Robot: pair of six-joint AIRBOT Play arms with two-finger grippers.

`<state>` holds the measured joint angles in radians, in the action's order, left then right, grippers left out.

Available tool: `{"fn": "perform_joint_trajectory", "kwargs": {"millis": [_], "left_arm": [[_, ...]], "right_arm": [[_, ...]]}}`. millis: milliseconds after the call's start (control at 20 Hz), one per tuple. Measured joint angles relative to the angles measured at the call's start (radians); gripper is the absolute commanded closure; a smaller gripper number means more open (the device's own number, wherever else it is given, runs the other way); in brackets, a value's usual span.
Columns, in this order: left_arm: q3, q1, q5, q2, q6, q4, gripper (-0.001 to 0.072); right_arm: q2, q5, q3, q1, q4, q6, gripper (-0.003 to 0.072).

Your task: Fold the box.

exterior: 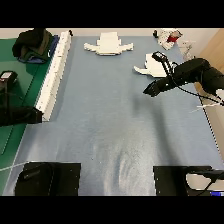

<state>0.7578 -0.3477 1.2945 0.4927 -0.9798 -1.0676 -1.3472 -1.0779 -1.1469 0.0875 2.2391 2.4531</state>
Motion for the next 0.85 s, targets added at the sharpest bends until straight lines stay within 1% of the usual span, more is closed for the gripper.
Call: {"fn": "perform_joint_trajectory", "kwargs": {"millis": [100, 200, 350, 450, 550, 650, 850], "left_arm": [[0.056, 0.127, -0.007, 0.082, -0.071, 0.010, 0.0698], [0.109, 0.259, -0.028, 0.192, -0.122, 0.024, 0.0698], [0.170, 0.446, -0.089, 0.365, -0.167, 0.028, 0.0698], [0.193, 0.534, -0.140, 0.457, -0.181, 0.031, 0.0698], [0.207, 0.594, -0.186, 0.531, -0.189, 0.032, 0.0698], [0.214, 0.624, -0.222, 0.580, -0.192, 0.032, 0.0697], [0.220, 0.649, -0.257, 0.621, -0.196, 0.032, 0.0698]], "right_arm": [[0.000, 0.000, 0.000, 0.000, 0.000, 0.000, 0.0679], [0.000, 0.000, 0.000, 0.000, 0.000, 0.000, 0.0679], [0.000, 0.000, 0.000, 0.000, 0.000, 0.000, 0.0679], [0.000, 0.000, 0.000, 0.000, 0.000, 0.000, 0.0679], [0.000, 0.000, 0.000, 0.000, 0.000, 0.000, 0.0679], [0.000, 0.000, 0.000, 0.000, 0.000, 0.000, 0.0679], [0.000, 0.000, 0.000, 0.000, 0.000, 0.000, 0.0679]]}}
